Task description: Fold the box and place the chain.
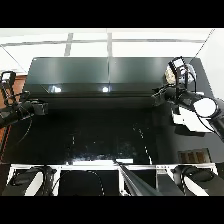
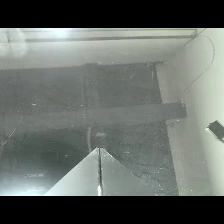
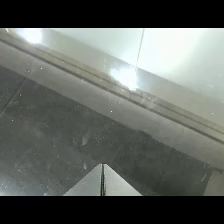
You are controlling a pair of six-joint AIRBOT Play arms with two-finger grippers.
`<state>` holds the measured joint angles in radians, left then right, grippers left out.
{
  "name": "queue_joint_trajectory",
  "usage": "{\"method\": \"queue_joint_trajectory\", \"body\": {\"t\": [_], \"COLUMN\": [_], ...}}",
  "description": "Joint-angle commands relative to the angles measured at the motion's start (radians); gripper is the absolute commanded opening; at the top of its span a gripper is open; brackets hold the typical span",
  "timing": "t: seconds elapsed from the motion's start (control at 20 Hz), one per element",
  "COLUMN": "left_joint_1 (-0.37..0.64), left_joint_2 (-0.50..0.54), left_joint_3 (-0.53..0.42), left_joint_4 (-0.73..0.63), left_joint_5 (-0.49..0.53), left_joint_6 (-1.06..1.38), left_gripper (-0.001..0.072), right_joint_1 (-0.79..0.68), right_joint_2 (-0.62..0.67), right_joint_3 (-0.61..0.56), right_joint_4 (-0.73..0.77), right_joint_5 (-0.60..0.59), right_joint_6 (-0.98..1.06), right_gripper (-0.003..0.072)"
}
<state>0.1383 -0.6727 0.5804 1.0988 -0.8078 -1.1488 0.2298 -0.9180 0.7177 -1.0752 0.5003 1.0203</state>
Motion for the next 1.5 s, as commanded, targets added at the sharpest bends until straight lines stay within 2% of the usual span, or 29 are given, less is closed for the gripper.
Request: {"method": "queue_joint_trajectory", "body": {"t": [0.0,0.75,0.85,0.95,1.05,1.2,1.25,1.3,1.35,1.4,1.45], "left_joint_1": [0.000,0.000,-0.001,-0.001,-0.001,-0.001,-0.001,-0.001,-0.002,-0.008,-0.018], "left_joint_2": [0.000,0.000,0.000,0.000,-0.002,-0.042,-0.069,-0.097,-0.128,-0.154,-0.179], "left_joint_3": [0.000,0.000,0.000,0.000,-0.001,-0.005,-0.005,-0.005,-0.005,-0.003,-0.001], "left_joint_4": [0.000,0.000,-0.013,-0.046,-0.052,-0.100,-0.125,-0.151,-0.183,-0.204,-0.207], "left_joint_5": [0.000,0.000,0.002,0.058,0.128,0.154,0.150,0.145,0.142,0.144,0.143], "left_joint_6": [0.000,0.000,-0.002,-0.002,-0.006,-0.006,-0.006,-0.006,-0.006,-0.005,-0.003], "left_gripper": [0.0026,0.0026,0.0026,0.0026,0.0026,0.0026,0.0052,0.0215,0.0523,0.0711,0.0712], "right_joint_1": [0.001,0.001,0.001,0.001,0.003,0.003,0.003,0.003,0.003,0.002,0.002], "right_joint_2": [-0.001,-0.001,-0.001,-0.001,-0.002,-0.003,-0.003,-0.003,-0.003,-0.003,-0.004], "right_joint_3": [0.000,0.000,0.000,0.000,0.000,0.000,0.000,0.000,0.000,0.000,0.000], "right_joint_4": [0.000,0.014,0.112,0.248,0.364,0.447,0.484,0.523,0.557,0.578,0.576], "right_joint_5": [0.000,-0.001,0.000,0.000,-0.085,-0.192,-0.227,-0.262,-0.294,-0.314,-0.335], "right_joint_6": [0.000,0.001,0.001,0.001,0.001,0.001,0.001,0.001,0.001,0.001,0.000], "right_gripper": [0.0015,0.0016,0.0015,0.0015,0.0015,0.0015,0.0016,0.0016,0.0016,0.0017,0.0098]}}
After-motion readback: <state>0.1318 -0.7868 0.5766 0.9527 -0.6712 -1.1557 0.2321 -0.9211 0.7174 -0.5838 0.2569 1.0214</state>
